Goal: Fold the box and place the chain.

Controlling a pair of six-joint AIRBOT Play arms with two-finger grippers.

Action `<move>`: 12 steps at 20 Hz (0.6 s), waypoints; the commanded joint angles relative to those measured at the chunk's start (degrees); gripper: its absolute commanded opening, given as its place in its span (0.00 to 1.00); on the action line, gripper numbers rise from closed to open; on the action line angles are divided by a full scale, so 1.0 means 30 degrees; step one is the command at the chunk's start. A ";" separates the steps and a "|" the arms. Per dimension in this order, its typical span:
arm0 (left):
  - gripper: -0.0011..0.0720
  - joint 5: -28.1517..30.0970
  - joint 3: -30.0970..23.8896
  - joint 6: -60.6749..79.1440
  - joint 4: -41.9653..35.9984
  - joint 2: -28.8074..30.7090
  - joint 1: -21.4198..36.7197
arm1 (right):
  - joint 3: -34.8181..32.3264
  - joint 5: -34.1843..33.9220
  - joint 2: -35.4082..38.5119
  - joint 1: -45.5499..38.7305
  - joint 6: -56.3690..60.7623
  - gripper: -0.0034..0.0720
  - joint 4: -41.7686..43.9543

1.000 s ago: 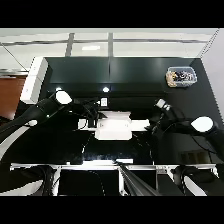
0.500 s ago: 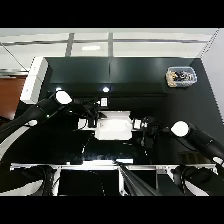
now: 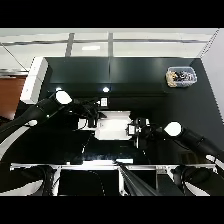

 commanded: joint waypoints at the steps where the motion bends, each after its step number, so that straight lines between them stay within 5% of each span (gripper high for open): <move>1: 0.05 -0.0015 -0.0015 -0.0022 0.0000 -0.0007 0.0000 | -0.0007 -0.1392 -0.0117 0.0124 -0.0605 0.99 0.1260; 12: 0.05 -0.0007 -0.0007 -0.0058 0.0000 -0.0007 0.0000 | 0.2157 0.0495 -0.0080 -0.2288 0.0226 0.99 0.0044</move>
